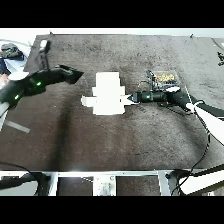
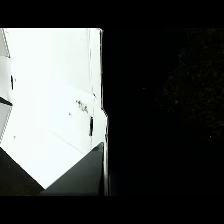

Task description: Fold the box and place the chain.

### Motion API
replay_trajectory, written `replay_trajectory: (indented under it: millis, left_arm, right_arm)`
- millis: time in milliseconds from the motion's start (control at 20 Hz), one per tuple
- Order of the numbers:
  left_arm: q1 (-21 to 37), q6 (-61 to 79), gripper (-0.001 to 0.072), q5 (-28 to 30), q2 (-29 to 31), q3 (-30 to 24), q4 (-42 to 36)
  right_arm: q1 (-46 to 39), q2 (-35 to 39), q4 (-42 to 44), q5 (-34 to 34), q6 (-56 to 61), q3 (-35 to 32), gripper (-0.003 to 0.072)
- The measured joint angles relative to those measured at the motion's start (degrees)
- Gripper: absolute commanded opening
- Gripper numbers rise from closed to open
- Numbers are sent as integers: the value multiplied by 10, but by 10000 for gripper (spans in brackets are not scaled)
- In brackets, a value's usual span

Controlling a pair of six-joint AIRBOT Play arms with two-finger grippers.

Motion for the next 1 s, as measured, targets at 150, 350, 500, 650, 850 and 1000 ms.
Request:
replay_trajectory:
  millis: [150, 350, 500, 650, 850, 1000]
  left_arm:
    - [-14, -115, 529, -69, -117, 134, 74]
    - [-19, -233, 530, -170, -248, 296, 153]
    - [-22, -288, 529, -243, -329, 389, 180]
    - [-29, -319, 529, -304, -387, 447, 191]
    - [-31, -336, 529, -341, -424, 473, 197]
    - [-33, -344, 530, -361, -439, 479, 198]
  right_arm:
    - [0, 0, 0, 0, -3, 0, 12]
    - [0, 0, -2, 0, -11, 0, 12]
    - [0, 0, -3, 0, -14, 0, 12]
    - [0, 0, -4, 0, -15, 0, 12]
    - [0, 0, -5, 2, -15, 0, 12]
    - [0, 0, -6, 6, -16, 0, 12]
